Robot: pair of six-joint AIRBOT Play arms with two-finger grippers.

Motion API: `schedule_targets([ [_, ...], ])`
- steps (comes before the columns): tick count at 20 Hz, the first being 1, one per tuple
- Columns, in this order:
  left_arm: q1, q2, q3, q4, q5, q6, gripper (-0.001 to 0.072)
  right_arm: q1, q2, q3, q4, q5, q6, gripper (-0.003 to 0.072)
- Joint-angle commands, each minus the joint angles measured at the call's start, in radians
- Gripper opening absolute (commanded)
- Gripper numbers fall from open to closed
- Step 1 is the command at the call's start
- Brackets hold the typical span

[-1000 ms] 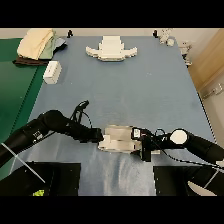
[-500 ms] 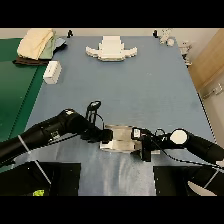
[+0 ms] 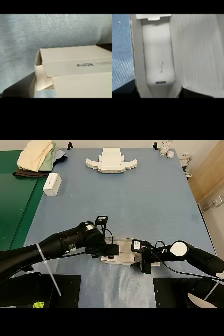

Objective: Fold the box.

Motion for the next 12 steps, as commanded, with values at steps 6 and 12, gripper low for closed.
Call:
schedule_targets([
  [6, -0.069, -0.158, 0.116, 0.103, -0.101, -0.154, 0.0401, 0.000, 0.001, 0.000, 0.000, 0.000, 0.000, 0.0446],
  [12, -0.069, -0.193, 0.116, 0.103, -0.097, -0.158, 0.0399, 0.000, 0.001, 0.000, 0.000, 0.000, 0.000, 0.0446],
])
